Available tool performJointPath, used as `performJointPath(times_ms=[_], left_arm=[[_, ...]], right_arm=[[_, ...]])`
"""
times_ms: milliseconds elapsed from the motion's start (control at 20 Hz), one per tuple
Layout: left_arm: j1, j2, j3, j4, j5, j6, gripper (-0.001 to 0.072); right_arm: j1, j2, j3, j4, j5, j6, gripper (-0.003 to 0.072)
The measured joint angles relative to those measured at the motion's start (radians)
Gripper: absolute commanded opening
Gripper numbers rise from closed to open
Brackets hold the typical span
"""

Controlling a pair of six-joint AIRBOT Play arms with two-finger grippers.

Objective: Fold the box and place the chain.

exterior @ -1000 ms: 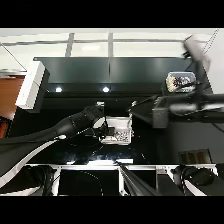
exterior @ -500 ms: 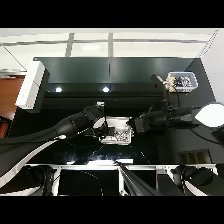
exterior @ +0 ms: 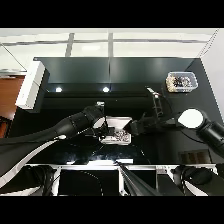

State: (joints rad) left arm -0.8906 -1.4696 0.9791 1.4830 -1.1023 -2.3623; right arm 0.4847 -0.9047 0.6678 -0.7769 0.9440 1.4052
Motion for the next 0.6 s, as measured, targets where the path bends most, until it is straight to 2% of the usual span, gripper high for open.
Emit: performJointPath(times_ms=[150,250,350,600], left_arm=[[0.000,0.000,0.000,0.000,-0.001,0.000,0.0031],[0.000,0.000,0.000,0.000,-0.003,0.000,0.0031],[0.000,0.000,0.000,0.000,-0.005,0.000,0.0032],[0.000,0.000,0.000,0.000,-0.007,0.000,0.0031]], right_arm=[[-0.097,0.021,-0.010,-0.216,0.093,-0.053,0.0530],[-0.133,0.029,-0.051,-0.325,0.102,-0.129,0.0720],[-0.137,0.032,-0.114,-0.348,0.039,-0.285,0.0720],[-0.045,0.018,-0.224,-0.259,-0.154,-0.779,0.0720]])
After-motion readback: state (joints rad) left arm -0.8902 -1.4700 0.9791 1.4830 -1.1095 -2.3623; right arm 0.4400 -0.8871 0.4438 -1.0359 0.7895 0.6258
